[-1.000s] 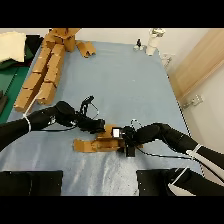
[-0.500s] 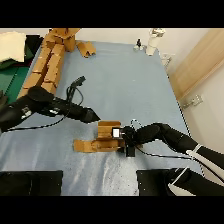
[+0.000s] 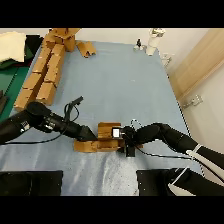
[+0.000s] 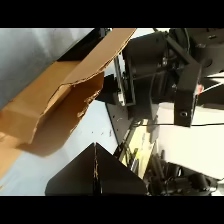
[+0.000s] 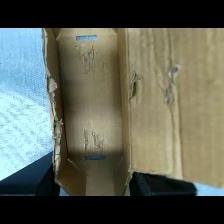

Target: Fold the box.

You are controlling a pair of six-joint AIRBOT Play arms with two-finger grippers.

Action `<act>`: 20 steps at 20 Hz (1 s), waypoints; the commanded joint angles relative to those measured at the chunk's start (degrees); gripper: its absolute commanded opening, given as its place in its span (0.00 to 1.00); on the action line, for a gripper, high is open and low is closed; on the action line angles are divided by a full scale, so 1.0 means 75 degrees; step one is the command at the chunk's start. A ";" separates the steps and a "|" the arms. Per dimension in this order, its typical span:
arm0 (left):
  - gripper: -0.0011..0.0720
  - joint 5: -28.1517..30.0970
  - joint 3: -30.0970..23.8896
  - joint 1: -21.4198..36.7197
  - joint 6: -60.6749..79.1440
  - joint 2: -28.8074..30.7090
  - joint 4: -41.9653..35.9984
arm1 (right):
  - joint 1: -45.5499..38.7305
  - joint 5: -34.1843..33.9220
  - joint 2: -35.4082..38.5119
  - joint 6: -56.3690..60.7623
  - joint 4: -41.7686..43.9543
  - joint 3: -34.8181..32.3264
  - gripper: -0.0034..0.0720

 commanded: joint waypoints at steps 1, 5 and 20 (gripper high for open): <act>0.03 0.1116 -0.0242 -0.0807 0.0396 -0.0402 -0.1399 | 0.0009 0.0000 -0.0003 0.0003 0.0000 -0.0006 0.71; 0.03 0.1652 0.0009 -0.1160 0.0883 -0.1457 -0.2110 | 0.0009 0.0000 -0.0003 0.0003 0.0003 -0.0006 0.71; 0.03 0.2687 0.0382 -0.1169 0.0096 -0.1900 -0.1434 | 0.0009 0.0000 -0.0003 0.0003 0.0003 -0.0006 0.71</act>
